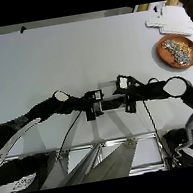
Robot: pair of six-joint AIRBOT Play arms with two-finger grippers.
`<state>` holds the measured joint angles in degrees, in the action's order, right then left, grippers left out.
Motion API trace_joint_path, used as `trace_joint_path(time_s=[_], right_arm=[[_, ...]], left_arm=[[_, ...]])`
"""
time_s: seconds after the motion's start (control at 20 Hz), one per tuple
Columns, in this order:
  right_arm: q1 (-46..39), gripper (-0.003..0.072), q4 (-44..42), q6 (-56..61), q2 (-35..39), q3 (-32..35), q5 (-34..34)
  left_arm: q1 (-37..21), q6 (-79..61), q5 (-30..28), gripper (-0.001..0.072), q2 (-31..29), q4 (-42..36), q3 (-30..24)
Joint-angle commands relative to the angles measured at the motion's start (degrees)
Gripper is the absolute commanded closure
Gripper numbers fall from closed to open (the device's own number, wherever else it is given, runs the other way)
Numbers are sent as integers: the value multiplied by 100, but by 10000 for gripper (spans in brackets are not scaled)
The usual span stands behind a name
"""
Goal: Fold the box and place the chain.
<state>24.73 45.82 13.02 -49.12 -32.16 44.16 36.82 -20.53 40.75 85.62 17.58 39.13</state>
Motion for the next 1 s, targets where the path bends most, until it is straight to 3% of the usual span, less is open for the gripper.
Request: trace_joint_path(time_s=[0.0,0.2,0.3,0.55,0.65,0.8,0.95], right_arm=[[-848,446,610,2,282,0,610],[-2249,469,695,-844,208,2,927],[-2492,469,776,-1263,-28,4,925],[-1956,446,1202,-1690,-1130,4,901],[-1679,311,1193,-1766,-1543,4,487],[-1552,312,990,-1825,-1917,2,-46],[-1552,366,332,-2396,-1987,4,-20]], left_arm=[[-2,-2,-2,568,0,0,2],[-2,-2,-2,568,0,0,2],[-2,-2,0,568,0,0,2],[-2,-2,0,568,0,0,2],[-2,-2,0,568,0,0,2],[-2,-2,-2,568,0,0,2],[-2,-2,0,568,0,0,2]])
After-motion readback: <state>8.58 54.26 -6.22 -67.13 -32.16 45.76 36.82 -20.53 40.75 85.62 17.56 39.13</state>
